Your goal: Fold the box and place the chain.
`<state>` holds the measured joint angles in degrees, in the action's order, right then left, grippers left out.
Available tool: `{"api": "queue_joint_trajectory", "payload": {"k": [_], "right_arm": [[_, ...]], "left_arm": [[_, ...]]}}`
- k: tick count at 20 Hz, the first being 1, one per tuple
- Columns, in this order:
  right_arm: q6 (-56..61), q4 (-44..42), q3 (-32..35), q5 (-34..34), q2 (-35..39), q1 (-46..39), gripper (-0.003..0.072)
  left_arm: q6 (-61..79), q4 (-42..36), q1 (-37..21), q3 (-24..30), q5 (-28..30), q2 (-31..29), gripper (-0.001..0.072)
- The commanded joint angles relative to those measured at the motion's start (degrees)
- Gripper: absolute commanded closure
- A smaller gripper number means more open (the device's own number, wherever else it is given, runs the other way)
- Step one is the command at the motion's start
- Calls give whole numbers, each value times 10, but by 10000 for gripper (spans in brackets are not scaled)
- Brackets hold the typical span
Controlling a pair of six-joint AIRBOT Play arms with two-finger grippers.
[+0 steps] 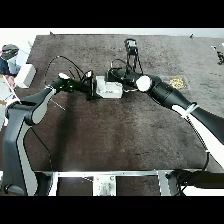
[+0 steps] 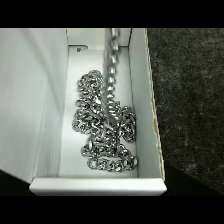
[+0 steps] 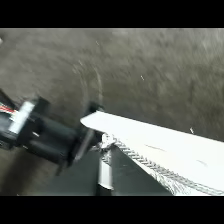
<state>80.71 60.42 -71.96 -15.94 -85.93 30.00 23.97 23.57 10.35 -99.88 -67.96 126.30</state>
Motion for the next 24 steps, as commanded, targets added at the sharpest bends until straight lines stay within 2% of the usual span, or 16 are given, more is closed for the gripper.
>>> {"api": "queue_joint_trajectory", "payload": {"k": [1, 3, 10, 14, 17, 19, 22, 24], "right_arm": [[0, 0, 12, -26, -13, -14, 334], [-2, 22, 12, -48, -4, -29, 368], [1, 54, 14, -185, 36, -175, 368], [44, 54, 66, -181, 35, -281, 367], [87, 53, 133, -151, 34, -328, 367], [96, 38, 164, -97, 29, -333, 366], [96, -12, 164, -19, -4, -317, 367], [96, -23, 151, 9, -34, -304, 367]], "left_arm": [[0, 0, 0, 0, 0, 0, 218], [0, 0, -1, 0, 0, 0, 218], [0, 0, 0, 0, 0, 0, 218], [0, 0, -1, 0, 0, 0, 218], [0, 0, 0, 0, 0, 0, 218], [0, 0, 0, 0, 0, 0, 218], [0, 0, 0, 0, 0, 0, 218], [0, 0, -1, 0, 0, 0, 218]]}}
